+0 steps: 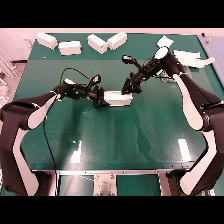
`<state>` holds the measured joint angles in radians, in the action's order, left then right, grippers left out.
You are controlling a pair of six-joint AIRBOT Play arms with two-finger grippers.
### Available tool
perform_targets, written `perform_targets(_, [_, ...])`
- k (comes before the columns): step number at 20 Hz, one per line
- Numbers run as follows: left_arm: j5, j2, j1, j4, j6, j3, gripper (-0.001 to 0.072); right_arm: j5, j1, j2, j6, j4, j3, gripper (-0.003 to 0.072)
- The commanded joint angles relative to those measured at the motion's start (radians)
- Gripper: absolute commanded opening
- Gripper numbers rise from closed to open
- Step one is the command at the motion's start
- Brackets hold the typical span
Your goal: Fold the box and place the chain.
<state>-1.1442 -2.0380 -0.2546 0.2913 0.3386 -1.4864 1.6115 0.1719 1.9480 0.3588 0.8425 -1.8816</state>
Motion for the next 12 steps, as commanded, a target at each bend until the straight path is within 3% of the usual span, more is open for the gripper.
perform_targets(1, [0.0, 0.001, 0.001, 0.001, 0.001, 0.0, 0.0534, -0.004, -0.037, -0.051, -0.043, -0.079, 0.063, 0.017])
perform_targets(5, [0.002, 0.001, 0.001, 0.001, 0.001, 0.0, 0.0534, -0.042, -0.07, -0.074, -0.161, -0.267, 0.174, 0.0169])
perform_targets(12, [0.003, 0.001, 0.001, 0.001, 0.002, 0.0, 0.0534, -0.203, -0.054, -0.076, -0.327, -0.27, 0.285, 0.0163])
